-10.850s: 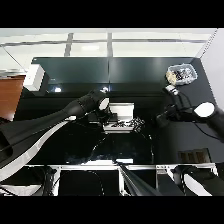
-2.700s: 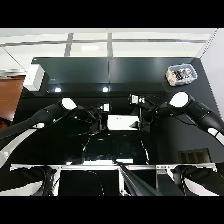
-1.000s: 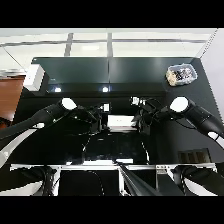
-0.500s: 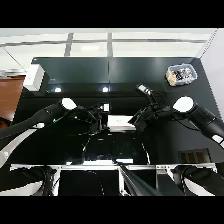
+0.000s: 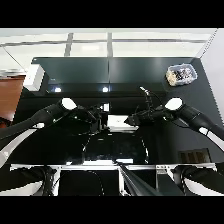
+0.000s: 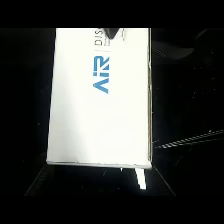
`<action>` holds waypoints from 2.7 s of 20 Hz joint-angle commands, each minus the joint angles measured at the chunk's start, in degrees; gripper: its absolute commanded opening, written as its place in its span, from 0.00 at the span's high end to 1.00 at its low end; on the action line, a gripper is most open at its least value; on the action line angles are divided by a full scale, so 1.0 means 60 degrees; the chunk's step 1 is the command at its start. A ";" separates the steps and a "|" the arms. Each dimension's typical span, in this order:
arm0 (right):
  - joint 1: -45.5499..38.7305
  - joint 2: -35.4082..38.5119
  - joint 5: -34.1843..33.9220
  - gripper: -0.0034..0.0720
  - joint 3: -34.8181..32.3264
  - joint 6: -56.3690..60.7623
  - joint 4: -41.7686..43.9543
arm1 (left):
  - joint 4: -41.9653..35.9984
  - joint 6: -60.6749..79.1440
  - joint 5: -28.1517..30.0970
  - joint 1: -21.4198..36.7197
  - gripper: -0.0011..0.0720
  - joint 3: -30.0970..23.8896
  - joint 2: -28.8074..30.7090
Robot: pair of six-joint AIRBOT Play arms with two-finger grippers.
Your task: Fold the box and place the chain.
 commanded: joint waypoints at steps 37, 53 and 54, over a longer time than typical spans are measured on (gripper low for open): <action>-0.4750 0.2929 0.3071 0.93 0.1115 0.0390 -0.2856 | 0.3388 -0.5402 -0.1738 -0.2266 0.01 0.4401 -0.2051; -0.4750 0.2929 0.3166 0.93 0.1115 0.0393 -0.2852 | 0.9067 -1.4826 -0.6397 0.2397 0.59 0.6827 -0.0277; -0.4750 0.2929 0.3166 0.93 0.1115 0.0393 -0.2852 | 0.9063 -1.4994 -0.6346 0.3279 0.59 0.6357 0.0117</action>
